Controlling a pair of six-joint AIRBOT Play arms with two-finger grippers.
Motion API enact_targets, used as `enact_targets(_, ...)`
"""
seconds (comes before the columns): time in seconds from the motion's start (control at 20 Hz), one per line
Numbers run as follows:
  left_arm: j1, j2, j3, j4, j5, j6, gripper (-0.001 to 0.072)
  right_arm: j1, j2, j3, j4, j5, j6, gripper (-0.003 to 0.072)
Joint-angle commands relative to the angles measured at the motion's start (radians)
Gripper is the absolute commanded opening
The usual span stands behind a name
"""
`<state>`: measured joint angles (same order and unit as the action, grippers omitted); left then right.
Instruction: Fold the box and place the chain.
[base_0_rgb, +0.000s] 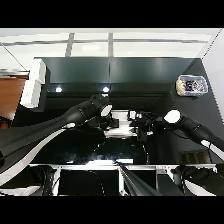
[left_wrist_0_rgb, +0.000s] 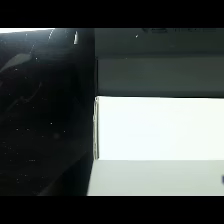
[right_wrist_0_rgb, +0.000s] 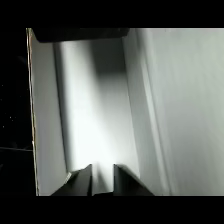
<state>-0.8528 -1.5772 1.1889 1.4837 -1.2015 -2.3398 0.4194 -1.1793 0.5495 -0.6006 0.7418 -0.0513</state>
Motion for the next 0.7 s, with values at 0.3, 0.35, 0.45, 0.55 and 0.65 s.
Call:
enact_targets(0.3,0.000,-0.001,0.000,-0.001,0.000,0.002,0.0025,0.002,-0.006,0.001,-0.002,-0.013,0.081,0.0343)
enact_targets(0.35,0.000,-0.001,0.000,0.000,0.000,0.002,0.0025,0.002,-0.006,0.001,-0.019,-0.006,0.087,0.0117)
enact_targets(0.45,0.000,-0.001,0.000,-0.003,-0.001,0.002,0.0025,-0.001,0.014,0.001,-0.071,-0.002,0.204,0.0012)
enact_targets(0.55,0.001,-0.001,0.000,-0.003,-0.008,0.002,0.0025,-0.027,0.079,0.016,-0.161,0.035,0.475,0.0012)
enact_targets(0.65,0.000,-0.001,0.000,-0.003,-0.006,0.002,0.0025,-0.103,0.162,0.043,-0.289,0.130,0.769,0.0011)
